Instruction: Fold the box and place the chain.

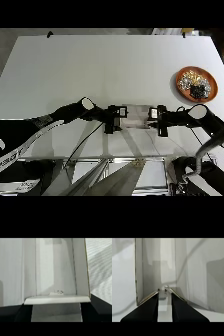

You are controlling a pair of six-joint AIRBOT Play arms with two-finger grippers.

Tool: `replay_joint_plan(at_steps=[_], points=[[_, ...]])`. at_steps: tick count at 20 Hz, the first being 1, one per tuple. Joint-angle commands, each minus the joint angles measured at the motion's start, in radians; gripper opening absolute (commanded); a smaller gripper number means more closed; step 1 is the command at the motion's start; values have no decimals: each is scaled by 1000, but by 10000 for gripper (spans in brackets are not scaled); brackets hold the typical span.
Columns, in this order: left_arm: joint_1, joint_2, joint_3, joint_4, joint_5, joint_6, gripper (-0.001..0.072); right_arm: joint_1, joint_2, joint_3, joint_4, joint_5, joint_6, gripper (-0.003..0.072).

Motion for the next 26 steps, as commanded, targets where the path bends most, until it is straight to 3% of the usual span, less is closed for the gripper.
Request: replay_joint_plan(at_steps=[1,4,5,6,9,13,14,15,16,17,20,23,26], points=[[1,0,1,0,0,0,390,16,-39,-3,61,-3,-19,160],[1,0,0,0,0,0,390,16,-48,-3,65,-7,-18,236],[1,0,0,0,0,0,390,16,-48,-3,62,-8,-16,329],[1,0,1,0,0,0,390,11,-47,-3,61,-7,-8,346],[1,0,0,0,0,0,390,-24,-16,-3,29,-4,106,340],[1,0,0,0,0,0,390,-65,126,-3,-108,63,330,337],[1,0,1,0,0,0,390,-77,171,-3,-134,87,379,327],[1,0,0,0,0,0,390,-87,210,-3,-146,104,438,234],[1,0,0,0,0,0,390,-97,244,-3,-143,111,518,56],[1,0,0,0,0,0,390,-103,269,-3,-143,104,589,17],[1,0,0,0,0,0,390,-148,299,-3,-198,42,877,17],[1,0,1,0,0,0,390,-226,299,-3,-428,-5,1334,16],[1,0,0,0,0,0,390,-309,275,-3,-478,60,1449,16]])
